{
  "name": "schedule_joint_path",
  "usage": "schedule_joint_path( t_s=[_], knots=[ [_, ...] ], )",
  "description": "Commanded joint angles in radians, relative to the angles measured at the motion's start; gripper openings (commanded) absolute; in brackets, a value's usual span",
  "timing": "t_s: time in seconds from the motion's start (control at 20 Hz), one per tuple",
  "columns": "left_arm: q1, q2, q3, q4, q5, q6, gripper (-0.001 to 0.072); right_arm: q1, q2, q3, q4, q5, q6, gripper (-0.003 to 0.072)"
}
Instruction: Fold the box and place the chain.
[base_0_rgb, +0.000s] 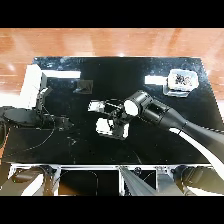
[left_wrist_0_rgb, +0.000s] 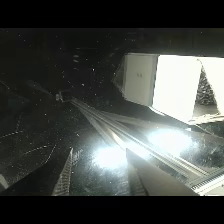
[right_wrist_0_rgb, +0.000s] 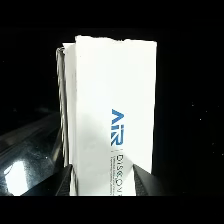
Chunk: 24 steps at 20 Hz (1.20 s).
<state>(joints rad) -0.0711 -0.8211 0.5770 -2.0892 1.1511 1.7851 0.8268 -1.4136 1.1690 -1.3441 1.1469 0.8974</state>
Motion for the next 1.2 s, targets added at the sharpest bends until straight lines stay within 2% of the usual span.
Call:
schedule_joint_path(
  t_s=[0.0,0.9,1.15],
  knots=[
    [0.001,0.0,-0.001,0.0,-0.002,0.0,0.0443,0.003,0.0,-0.001,0.002,0.005,0.001,0.0448],
    [0.0,0.0,-0.001,-0.002,-0.008,0.0,0.0443,0.005,-0.014,-0.001,0.008,0.027,0.046,0.0448],
    [0.0,0.0,-0.001,-0.003,-0.008,0.0,0.0443,0.003,-0.013,0.0,0.004,0.011,0.144,0.0449]
  ],
)
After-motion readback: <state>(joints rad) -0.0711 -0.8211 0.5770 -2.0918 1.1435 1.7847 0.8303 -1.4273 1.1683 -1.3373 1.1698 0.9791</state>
